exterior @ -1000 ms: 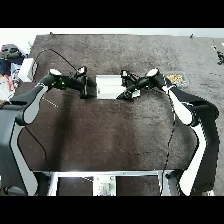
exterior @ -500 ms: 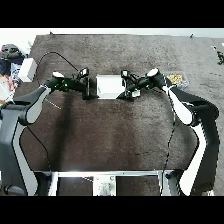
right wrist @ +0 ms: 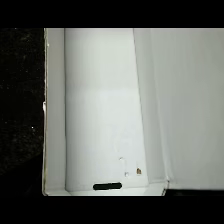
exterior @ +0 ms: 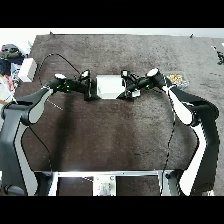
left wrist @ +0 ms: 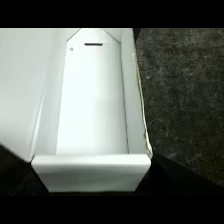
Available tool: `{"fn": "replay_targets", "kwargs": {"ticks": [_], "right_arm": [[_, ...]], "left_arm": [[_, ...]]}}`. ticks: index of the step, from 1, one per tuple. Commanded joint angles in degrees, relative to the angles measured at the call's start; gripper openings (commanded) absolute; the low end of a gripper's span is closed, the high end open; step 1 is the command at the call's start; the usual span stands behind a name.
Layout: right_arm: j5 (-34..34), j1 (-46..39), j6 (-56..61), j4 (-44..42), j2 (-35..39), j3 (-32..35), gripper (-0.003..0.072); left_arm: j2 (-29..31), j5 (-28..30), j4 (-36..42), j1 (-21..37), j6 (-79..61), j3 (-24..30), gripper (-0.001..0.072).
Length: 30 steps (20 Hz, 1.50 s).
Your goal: Fold the box and place the chain.
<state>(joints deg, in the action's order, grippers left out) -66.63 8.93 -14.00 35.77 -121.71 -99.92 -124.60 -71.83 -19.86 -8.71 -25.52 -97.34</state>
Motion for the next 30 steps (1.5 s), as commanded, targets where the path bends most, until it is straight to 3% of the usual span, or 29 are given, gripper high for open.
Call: {"fn": "replay_targets", "kwargs": {"ticks": [1,9,30], "right_arm": [[-0.07,0.04,0.04,-0.04,-0.04,0.00,0.0472],[-0.04,0.04,0.04,-0.02,-0.04,0.00,0.0471],[-0.04,0.04,0.04,-0.04,-0.04,0.00,0.0471]], "left_arm": [[-0.04,1.14,-0.15,-0.87,0.61,-0.02,0.0720],[-0.04,4.33,-2.38,-2.36,1.51,-0.02,0.0720],[-0.07,2.95,-0.70,-1.51,1.64,0.00,0.0720]]}}
